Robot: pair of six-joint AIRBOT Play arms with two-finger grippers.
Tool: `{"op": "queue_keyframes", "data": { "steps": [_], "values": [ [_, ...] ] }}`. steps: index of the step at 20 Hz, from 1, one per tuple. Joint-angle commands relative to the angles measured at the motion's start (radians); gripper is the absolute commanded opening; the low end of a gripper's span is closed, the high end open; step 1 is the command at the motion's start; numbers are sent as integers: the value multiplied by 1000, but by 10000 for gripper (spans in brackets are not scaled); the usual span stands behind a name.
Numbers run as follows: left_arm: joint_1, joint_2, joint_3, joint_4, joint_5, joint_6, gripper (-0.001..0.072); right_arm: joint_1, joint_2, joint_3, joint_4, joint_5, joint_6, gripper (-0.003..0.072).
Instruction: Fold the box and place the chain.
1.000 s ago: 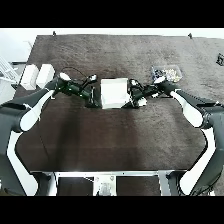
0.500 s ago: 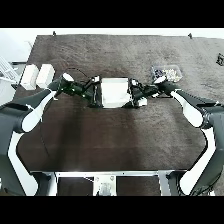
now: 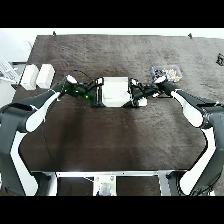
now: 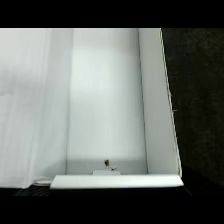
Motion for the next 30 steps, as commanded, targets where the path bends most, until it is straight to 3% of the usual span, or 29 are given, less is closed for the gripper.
{"op": "queue_keyframes", "data": {
  "steps": [1,10,15,19,30],
  "values": [
    [-2,-4,1,3,43,22,709,1,0,0,-2,5,-1,593],
    [-16,-3,2,-31,48,47,709,1,0,0,-2,5,-1,593],
    [-8,-4,1,-28,26,47,709,1,0,0,-2,5,-1,593],
    [47,-4,-2,-71,-62,74,709,1,0,0,-2,5,-1,593],
    [45,-29,-2,-128,-66,119,710,1,0,0,-2,5,-1,593]
  ]
}}
